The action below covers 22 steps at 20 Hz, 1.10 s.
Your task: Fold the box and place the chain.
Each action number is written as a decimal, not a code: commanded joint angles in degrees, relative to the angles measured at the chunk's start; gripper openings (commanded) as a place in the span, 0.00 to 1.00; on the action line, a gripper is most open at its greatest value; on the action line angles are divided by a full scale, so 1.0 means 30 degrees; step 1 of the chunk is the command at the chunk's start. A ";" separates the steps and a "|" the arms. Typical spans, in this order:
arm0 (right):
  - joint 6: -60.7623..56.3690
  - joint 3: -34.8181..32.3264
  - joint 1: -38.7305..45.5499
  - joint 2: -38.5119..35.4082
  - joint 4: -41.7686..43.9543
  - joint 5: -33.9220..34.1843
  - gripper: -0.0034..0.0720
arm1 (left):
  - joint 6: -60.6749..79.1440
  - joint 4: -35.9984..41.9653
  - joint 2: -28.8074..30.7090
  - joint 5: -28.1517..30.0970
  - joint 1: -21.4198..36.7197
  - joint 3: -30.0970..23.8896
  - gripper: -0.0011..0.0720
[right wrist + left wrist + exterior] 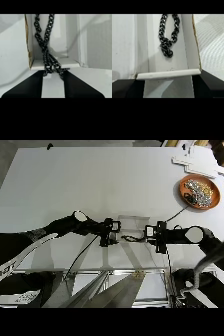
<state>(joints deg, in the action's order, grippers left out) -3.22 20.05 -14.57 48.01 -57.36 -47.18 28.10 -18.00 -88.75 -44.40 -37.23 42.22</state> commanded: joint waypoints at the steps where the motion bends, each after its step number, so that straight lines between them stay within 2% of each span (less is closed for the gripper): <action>1: -0.1144 -0.0015 0.0015 0.0007 -0.0772 0.0015 0.44 | -0.0007 -0.0007 0.0007 0.0000 0.0007 -0.0007 0.30; 6: -0.0976 -0.0015 0.0015 0.0007 0.0415 0.0554 0.44 | 0.0000 -0.0007 0.0007 0.0000 0.0007 -0.0007 0.30; 11: 0.0772 -0.0168 0.0015 0.0117 0.0984 -0.0117 0.43 | -0.0007 -0.0007 0.0007 0.0000 0.0007 -0.0007 0.30; 12: 0.0772 -0.0248 0.0015 0.0189 0.0976 -0.0073 0.40 | -0.0007 -0.0007 0.0007 0.0007 0.0007 -0.0007 0.30; 15: 0.0750 -0.0277 0.0015 0.0233 0.0226 -0.0029 0.12 | 0.0000 -0.0007 0.0007 0.0000 0.0007 -0.0007 0.30; 16: 0.0692 -0.0277 0.0015 0.0226 -0.0226 -0.0036 0.07 | -0.0007 -0.0007 0.0007 0.0000 0.0007 -0.0007 0.30; 22: -0.4211 -0.0270 0.0015 -0.0656 -0.5348 -0.0204 0.07 | 0.0000 -0.0007 0.0007 0.0000 0.0000 -0.0007 0.30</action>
<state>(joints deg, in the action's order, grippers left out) -8.40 19.27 -14.57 47.62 -65.84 -47.40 28.08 -18.02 -88.75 -44.40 -37.26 42.22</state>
